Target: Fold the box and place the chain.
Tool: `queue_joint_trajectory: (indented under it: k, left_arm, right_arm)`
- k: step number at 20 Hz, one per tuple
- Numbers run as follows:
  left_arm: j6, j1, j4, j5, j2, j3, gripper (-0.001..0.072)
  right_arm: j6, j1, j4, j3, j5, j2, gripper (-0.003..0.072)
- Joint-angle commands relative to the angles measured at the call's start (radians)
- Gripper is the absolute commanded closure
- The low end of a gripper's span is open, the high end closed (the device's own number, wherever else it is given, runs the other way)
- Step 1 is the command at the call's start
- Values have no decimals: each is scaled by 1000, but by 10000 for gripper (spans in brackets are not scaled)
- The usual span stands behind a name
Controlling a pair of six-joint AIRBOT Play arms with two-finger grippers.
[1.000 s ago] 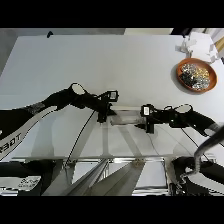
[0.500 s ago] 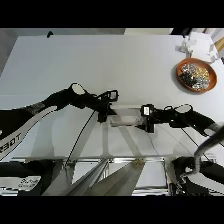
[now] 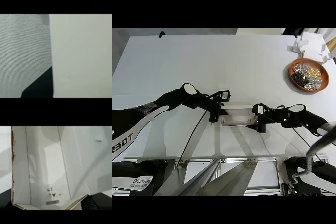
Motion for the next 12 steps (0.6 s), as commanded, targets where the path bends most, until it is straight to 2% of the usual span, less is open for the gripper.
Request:
queue_joint_trajectory:
  k: [1, 6, 12]
  left_arm:
    - [0, -1, -1, 0, 0, 0, 699]
    - [0, -1, -1, 0, 0, 0, 699]
    - [0, -1, -1, 0, 0, 0, 699]
  right_arm:
    - [29, -48, -4, 2, 42, 0, -1]
    - [28, -83, -9, 2, 98, 0, -14]
    - [17, -79, -3, 10, 79, 0, -11]
